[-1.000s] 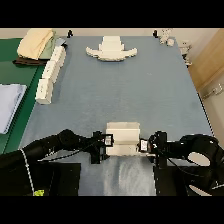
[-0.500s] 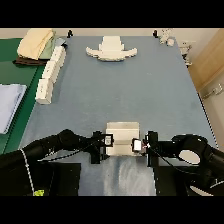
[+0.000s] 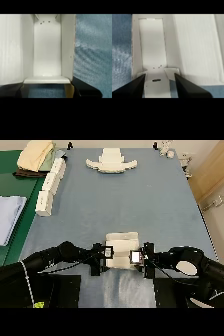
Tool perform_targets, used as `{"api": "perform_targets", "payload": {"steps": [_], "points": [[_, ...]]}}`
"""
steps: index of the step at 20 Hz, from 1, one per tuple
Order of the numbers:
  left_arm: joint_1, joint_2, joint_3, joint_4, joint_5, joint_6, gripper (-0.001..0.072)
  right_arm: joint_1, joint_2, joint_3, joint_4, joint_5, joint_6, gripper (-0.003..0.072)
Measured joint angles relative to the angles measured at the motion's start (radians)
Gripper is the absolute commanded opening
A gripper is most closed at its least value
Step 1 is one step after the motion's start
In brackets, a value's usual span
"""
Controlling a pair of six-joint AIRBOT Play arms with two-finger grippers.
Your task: Fold the box.
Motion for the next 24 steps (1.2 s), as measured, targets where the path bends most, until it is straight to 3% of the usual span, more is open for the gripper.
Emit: {"api": "perform_targets", "payload": {"steps": [6, 7, 8, 9, 13, 18, 21, 24], "points": [[0.0, 0.0, 0.0, 0.0, 0.0, 0.0, 0.0512, 0.0, 0.0, 0.0, 0.006, 0.007, 0.0, 0.0643], [0.0, 0.0, 0.0, 0.0, 0.0, 0.001, 0.0512, 0.0, 0.0, 0.001, 0.006, 0.011, 0.007, 0.0482], [0.0, 0.0, 0.0, 0.0, 0.0, 0.001, 0.0512, 0.0, 0.001, 0.004, 0.006, 0.024, 0.032, 0.0173], [0.0, 0.0, 0.0, 0.0, -0.001, 0.001, 0.0512, 0.0, 0.001, 0.011, -0.008, 0.053, 0.078, 0.0004], [0.0, 0.0, 0.0, -0.002, -0.001, -0.002, 0.0512, -0.001, 0.002, 0.087, -0.192, 0.196, 0.486, 0.0003], [0.0, 0.0, 0.0, 0.0, -0.001, 0.0, 0.0512, -0.106, 0.001, 0.177, -0.464, 0.506, 1.08, 0.0003], [-0.001, 0.0, 0.0, -0.001, -0.004, 0.0, 0.0512, -0.278, 0.0, 0.169, -0.5, 0.645, 1.228, 0.0003], [-0.001, 0.0, 0.0, 0.0, 0.0, 0.001, 0.0512, -0.443, -0.01, 0.15, -0.4, 0.665, 1.246, 0.0003]]}}
